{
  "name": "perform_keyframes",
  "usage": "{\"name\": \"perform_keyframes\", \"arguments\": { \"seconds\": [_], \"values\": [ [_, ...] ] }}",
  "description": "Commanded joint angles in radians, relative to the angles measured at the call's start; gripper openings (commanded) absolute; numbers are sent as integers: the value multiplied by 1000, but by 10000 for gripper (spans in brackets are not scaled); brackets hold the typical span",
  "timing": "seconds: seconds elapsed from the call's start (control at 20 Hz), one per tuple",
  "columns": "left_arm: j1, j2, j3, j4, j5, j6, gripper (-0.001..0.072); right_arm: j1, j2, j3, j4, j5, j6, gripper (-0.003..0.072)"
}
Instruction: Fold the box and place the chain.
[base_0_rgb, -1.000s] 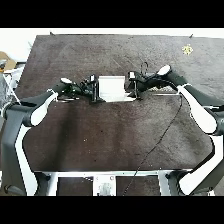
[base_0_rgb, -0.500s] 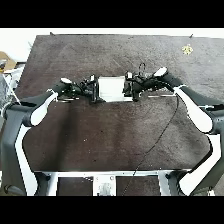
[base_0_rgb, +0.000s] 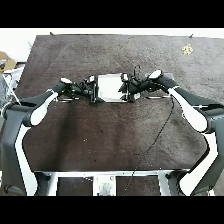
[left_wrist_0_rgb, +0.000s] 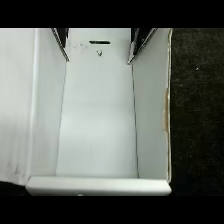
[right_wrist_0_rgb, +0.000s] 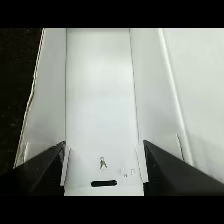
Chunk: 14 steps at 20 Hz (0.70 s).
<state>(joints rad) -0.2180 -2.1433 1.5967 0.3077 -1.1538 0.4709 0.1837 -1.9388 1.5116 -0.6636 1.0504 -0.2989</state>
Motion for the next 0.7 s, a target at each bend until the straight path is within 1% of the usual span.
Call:
{"name": "perform_keyframes", "arguments": {
  "seconds": [0.0, 0.05, 0.1, 0.15, 0.25, 0.35, 0.5, 0.55, 0.65],
  "values": [
    [0, 0, 0, -1, 2, 1, 61, 2, -2, 3, -18, -7, 9, 427],
    [0, 0, 0, -1, 3, 1, 61, 0, -2, 13, -45, 0, 61, 231],
    [0, 0, 0, -1, 3, 1, 61, -1, 0, 33, -117, 18, 153, 113],
    [0, 0, 0, -1, 2, 1, 61, -1, 10, 53, -198, 47, 259, 14],
    [0, 0, 0, -1, 3, 1, 61, -4, 61, 66, -323, 65, 489, 5],
    [0, 0, 0, -1, 3, 1, 61, -19, 139, 66, -387, 89, 684, 5],
    [0, 0, 0, -1, 3, 1, 61, -74, 255, 66, -444, 103, 1012, 5],
    [0, 0, 0, -1, 3, 1, 61, -101, 278, 65, -448, 110, 1117, 5],
    [0, 0, 0, -1, 3, 1, 61, -156, 293, 65, -448, 133, 1258, 5]
  ]
}}
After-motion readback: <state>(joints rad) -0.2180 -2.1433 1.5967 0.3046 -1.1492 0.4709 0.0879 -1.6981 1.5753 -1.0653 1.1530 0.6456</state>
